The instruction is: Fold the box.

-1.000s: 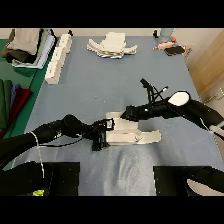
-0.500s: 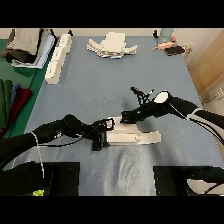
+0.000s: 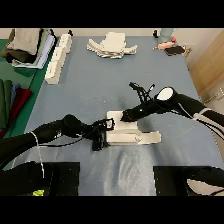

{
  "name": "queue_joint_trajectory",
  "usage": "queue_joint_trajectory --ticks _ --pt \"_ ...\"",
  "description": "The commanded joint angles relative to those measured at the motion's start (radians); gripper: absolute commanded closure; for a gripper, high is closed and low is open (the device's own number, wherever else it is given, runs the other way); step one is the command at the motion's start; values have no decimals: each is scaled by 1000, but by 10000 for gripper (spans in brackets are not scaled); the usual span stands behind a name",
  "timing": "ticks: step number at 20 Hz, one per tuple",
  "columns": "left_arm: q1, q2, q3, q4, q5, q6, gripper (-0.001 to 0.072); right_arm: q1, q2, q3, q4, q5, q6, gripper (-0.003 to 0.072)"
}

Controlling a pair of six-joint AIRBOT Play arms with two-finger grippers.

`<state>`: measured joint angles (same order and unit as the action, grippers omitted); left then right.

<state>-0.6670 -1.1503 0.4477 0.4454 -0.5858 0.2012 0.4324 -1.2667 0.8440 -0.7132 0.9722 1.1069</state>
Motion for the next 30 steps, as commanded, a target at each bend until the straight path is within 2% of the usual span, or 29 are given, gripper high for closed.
queue_joint_trajectory --ticks 1,5,8,9,11,12,13,15,19,23,26,27,28,29,30 --pt "0 0 0 0 0 0 185 0 170 16 -101 98 -35 684" --pt "0 0 0 0 0 0 185 0 397 -51 -311 241 -54 684" --pt "0 0 0 0 0 0 185 0 543 -213 -324 284 -131 680" --pt "0 0 0 0 0 0 185 0 583 -272 -332 275 -159 532" --pt "0 0 0 0 0 0 185 0 629 -359 -388 241 -203 318" --pt "0 0 0 0 0 0 185 0 633 -385 -433 213 -242 246" --pt "0 0 0 0 0 0 185 0 628 -402 -476 183 -294 224" --pt "0 0 0 0 0 0 185 0 607 -410 -523 114 -366 224" --pt "0 0 0 0 0 0 185 0 522 -410 -493 -58 -639 224" --pt "0 0 0 0 0 0 185 0 451 -409 -289 -165 -896 224" --pt "0 0 0 0 0 0 185 0 426 -409 -232 -165 -927 232" --pt "0 0 0 0 0 0 185 0 422 -409 -229 -156 -927 293" --pt "0 0 0 0 0 0 185 0 419 -409 -220 -142 -926 420" --pt "0 0 0 0 0 0 185 0 418 -409 -213 -133 -926 482" --pt "0 0 0 0 0 0 185 6 418 -409 -206 -132 -926 482"
